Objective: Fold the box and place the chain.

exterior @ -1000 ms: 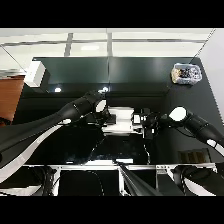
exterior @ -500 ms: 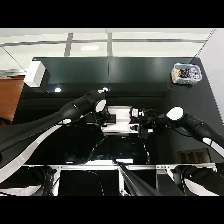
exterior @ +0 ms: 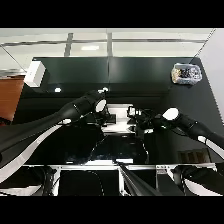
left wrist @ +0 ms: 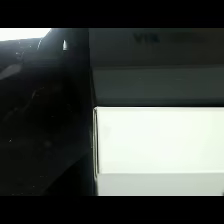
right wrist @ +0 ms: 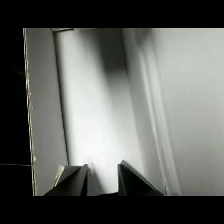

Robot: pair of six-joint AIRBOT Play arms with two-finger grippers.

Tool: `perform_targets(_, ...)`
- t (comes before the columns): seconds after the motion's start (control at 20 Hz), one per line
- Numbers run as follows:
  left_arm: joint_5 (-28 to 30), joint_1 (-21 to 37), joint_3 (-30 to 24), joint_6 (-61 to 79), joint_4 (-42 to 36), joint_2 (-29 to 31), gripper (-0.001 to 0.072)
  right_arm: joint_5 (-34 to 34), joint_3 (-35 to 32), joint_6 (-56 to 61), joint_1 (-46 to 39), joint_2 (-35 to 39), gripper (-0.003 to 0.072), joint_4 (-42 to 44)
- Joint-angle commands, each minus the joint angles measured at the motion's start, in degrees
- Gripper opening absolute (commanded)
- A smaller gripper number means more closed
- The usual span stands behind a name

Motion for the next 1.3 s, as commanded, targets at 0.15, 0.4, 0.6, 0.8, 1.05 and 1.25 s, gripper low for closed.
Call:
perform_targets(0.15,-0.2,0.0,0.1,0.0,0.1,0.0,0.0033,-1.1,0.3,8.3,0.0,0.3,0.0031,-2.8)
perform_targets(0.4,-0.2,0.0,0.0,0.0,0.2,0.0,0.0033,11.5,5.4,61.5,-10.4,9.1,0.003,-31.4)
perform_targets(0.6,-0.3,0.0,0.0,0.0,0.1,0.0,0.0033,16.9,4.0,79.8,-35.6,12.1,0.003,-30.9)
perform_targets(0.8,-0.3,0.0,0.0,0.0,0.1,0.0,0.0033,20.3,-4.3,74.4,-49.2,7.4,0.003,-11.5)
perform_targets(1.05,-0.3,0.0,0.0,0.0,0.1,0.0,0.0033,23.9,-6.5,60.3,-37.1,-2.5,0.0031,-3.5)
perform_targets(1.25,-0.3,0.0,0.0,0.0,0.1,0.0,0.0033,23.9,-6.3,49.2,-29.3,-4.7,0.0031,8.4)
